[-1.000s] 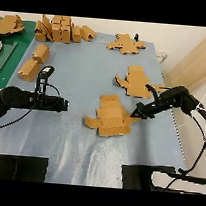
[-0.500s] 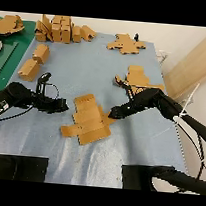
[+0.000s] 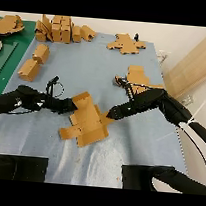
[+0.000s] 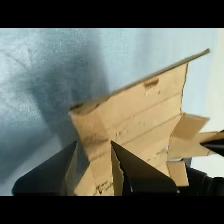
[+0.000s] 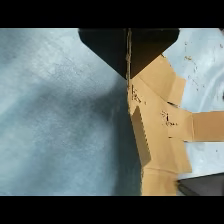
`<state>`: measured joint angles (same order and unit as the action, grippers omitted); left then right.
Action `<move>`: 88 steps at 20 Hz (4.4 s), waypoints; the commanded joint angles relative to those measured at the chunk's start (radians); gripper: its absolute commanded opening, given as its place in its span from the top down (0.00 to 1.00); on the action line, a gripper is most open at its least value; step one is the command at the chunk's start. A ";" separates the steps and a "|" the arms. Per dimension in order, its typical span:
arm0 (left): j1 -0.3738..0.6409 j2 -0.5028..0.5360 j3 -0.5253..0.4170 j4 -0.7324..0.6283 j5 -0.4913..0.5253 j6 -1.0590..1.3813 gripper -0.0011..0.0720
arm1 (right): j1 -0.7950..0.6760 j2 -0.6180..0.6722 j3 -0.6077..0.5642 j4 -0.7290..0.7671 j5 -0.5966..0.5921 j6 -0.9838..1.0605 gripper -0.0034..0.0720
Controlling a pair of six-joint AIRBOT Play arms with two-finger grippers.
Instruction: Fold the box.
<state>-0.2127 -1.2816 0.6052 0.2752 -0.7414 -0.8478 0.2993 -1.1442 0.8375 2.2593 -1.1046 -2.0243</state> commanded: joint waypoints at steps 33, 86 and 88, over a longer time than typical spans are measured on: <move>0.045 -0.183 0.023 -0.280 -0.428 0.474 0.63 | 0.002 0.018 -0.001 -0.098 -0.011 0.079 0.95; -0.148 -0.375 0.576 0.062 -0.534 0.814 0.97 | -0.104 0.127 -0.002 -0.229 0.166 0.383 0.95; -0.159 -0.375 0.573 0.066 -0.513 0.815 0.97 | -0.104 0.127 -0.002 -0.229 0.165 0.374 0.95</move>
<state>-0.3611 -1.6554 1.1522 0.3359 -1.2842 -0.0364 0.1940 -1.0161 0.8364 2.0304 -0.9409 -1.6218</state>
